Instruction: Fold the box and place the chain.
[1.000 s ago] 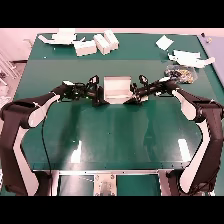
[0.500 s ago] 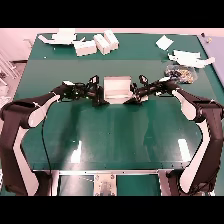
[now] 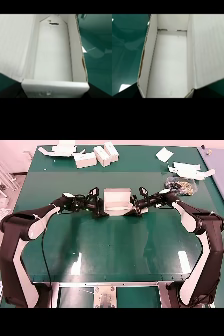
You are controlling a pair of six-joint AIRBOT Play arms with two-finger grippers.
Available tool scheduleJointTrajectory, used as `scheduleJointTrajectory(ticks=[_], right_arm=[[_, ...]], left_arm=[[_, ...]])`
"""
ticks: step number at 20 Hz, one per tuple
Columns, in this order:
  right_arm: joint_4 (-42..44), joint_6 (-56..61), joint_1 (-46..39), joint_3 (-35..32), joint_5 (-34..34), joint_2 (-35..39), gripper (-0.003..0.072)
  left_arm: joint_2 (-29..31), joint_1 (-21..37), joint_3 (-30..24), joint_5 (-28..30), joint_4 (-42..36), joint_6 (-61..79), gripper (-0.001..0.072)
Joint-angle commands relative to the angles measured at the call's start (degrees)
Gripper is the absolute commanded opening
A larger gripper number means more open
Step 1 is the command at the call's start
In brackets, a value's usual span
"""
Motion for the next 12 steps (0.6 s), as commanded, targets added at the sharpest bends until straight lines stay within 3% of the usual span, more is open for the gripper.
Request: scheduleJointTrajectory(ticks=[1, 3, 5, 8, 12], right_arm=[[2.86, 1.03, 0.04, 0.02, 0.07, 0.02, 0.0480], [4.33, 2.67, -0.09, 0.04, -0.02, 0.02, 0.0483], [5.16, 2.67, -0.24, 0.39, 0.24, 0.66, 0.0612], [4.31, 2.67, -0.42, 0.39, 0.26, 3.30, 0.0627], [-3.15, 5.90, -0.48, 0.39, 0.22, 7.34, 0.0627]], left_arm=[[-0.02, -0.02, 0.02, -0.02, 0.00, -0.02, 0.0479], [-0.02, -0.02, 0.02, -0.04, 0.00, -0.02, 0.0479], [-0.02, -0.02, 0.02, 0.00, 0.00, -0.02, 0.0479], [-0.02, -0.02, 0.02, 0.00, 0.00, -0.02, 0.0479], [-0.02, -0.02, 0.02, 0.02, 0.02, -0.02, 0.0479]])
